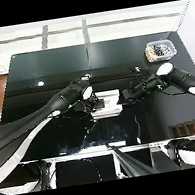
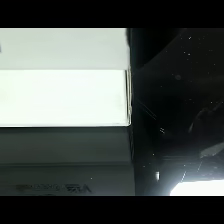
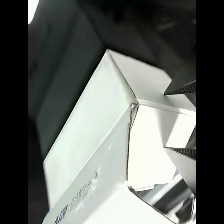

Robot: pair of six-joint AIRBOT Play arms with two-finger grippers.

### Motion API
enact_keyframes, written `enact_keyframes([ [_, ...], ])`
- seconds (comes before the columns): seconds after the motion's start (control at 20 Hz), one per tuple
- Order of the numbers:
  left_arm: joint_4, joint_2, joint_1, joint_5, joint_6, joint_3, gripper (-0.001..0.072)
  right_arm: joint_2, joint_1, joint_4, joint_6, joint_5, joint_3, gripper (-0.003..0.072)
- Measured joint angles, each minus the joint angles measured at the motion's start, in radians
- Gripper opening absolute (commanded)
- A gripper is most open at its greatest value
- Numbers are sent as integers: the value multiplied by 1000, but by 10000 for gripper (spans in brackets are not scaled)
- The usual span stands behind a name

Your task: Fold the box and place the chain.

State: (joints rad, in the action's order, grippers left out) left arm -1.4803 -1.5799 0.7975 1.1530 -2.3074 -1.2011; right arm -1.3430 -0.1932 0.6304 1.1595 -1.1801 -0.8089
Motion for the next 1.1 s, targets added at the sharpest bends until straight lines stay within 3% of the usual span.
enact_keyframes([
  [0.2,0,0,0,0,0,0,25,-1,-112,190,193,44,-57,346],
  [0.3,0,0,0,-1,-3,0,25,-3,-179,292,296,78,-88,263],
  [0.6,0,0,0,1,0,0,25,-40,-353,590,618,109,-193,263],
  [1.1,0,0,0,2,0,0,25,-124,-462,783,915,72,-220,236],
])
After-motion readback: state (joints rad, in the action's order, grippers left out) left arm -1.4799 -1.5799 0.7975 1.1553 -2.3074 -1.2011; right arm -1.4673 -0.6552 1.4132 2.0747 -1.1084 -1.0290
